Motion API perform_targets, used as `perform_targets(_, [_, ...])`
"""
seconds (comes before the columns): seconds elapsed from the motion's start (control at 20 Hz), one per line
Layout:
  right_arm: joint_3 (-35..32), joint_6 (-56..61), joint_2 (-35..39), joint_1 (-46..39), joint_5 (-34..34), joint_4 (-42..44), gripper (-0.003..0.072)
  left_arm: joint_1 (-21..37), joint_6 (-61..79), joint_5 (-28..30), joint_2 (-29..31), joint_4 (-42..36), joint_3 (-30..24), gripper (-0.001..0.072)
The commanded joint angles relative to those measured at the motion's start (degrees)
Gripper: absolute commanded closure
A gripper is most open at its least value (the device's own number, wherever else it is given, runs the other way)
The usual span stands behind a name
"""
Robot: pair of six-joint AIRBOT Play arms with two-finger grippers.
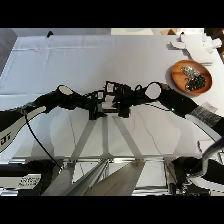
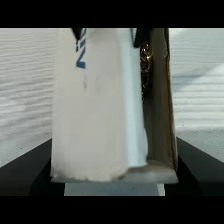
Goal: Fold the box and place the chain.
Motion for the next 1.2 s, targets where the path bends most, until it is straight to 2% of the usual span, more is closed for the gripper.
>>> perform_targets(0.0, [-0.5,-0.2,0.2,0.2,-1.0,-0.8,0.0517,0.0,0.1,-0.2,0.0,0.0,0.0,0.0434])
perform_targets(0.35, [-0.6,-0.1,0.2,0.2,3.1,-0.8,0.051,0.0,0.1,-0.2,0.0,0.0,0.0,0.0434])
perform_targets(0.4, [-0.9,-0.1,0.2,0.2,3.0,-0.7,0.0478,0.0,0.1,-0.2,0.0,0.0,0.0,0.0434])
perform_targets(0.45, [-1.4,-0.1,0.2,0.2,2.7,-0.7,0.0378,0.0,0.1,-0.2,0.0,0.0,0.0,0.0434])
perform_targets(0.5, [-2.1,-0.1,0.2,0.2,2.1,-0.7,0.035,0.0,0.1,-0.2,0.0,0.0,0.0,0.0434])
perform_targets(0.7, [-4.8,-0.1,0.2,0.2,-0.2,-0.7,0.0371,0.0,0.1,-0.2,0.0,0.0,0.0,0.0434])
perform_targets(1.15, [-4.8,-0.1,1.2,0.2,-4.2,-0.6,0.0372,0.0,0.1,-0.2,0.0,0.0,0.0,0.0434])
